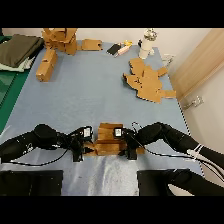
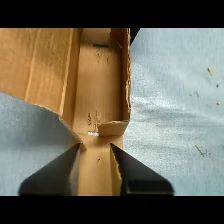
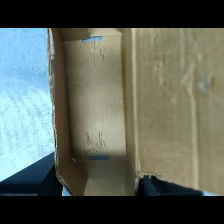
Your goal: Fold the box.
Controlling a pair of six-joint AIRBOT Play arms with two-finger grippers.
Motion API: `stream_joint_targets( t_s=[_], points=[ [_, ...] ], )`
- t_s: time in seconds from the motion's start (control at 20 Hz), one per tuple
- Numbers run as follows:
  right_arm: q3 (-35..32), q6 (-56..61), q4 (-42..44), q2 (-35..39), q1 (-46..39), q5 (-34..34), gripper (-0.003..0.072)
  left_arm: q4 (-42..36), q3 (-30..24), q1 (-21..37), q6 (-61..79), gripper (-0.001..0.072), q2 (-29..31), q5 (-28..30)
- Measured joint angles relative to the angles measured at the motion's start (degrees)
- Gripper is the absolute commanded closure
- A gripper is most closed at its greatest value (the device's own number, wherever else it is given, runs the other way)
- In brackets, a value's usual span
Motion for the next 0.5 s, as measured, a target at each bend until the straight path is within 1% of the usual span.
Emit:
stream_joint_targets(
  t_s=[0.15, 0.25, 0.35, 0.5],
  points=[
    [0.0, 0.0, 0.0, 0.0, 0.0, 0.0, 0.0169, -2.6, 0.6, -1.2, 3.1, 0.0586, -1.4, 0.4],
    [0.0, 0.0, 0.0, 0.0, 0.0, 0.0, 0.0169, -4.2, 0.9, -1.9, 4.3, 0.0586, -2.0, 2.0],
    [0.0, 0.0, 0.0, 0.0, 0.0, 0.0, 0.0169, -5.0, 1.1, -2.3, 5.1, 0.0586, -2.5, 3.3],
    [0.0, 0.0, 0.0, 0.0, 0.0, 0.0, 0.0169, -5.9, 1.4, -2.8, 5.5, 0.0587, -2.9, 3.5]
  ],
)
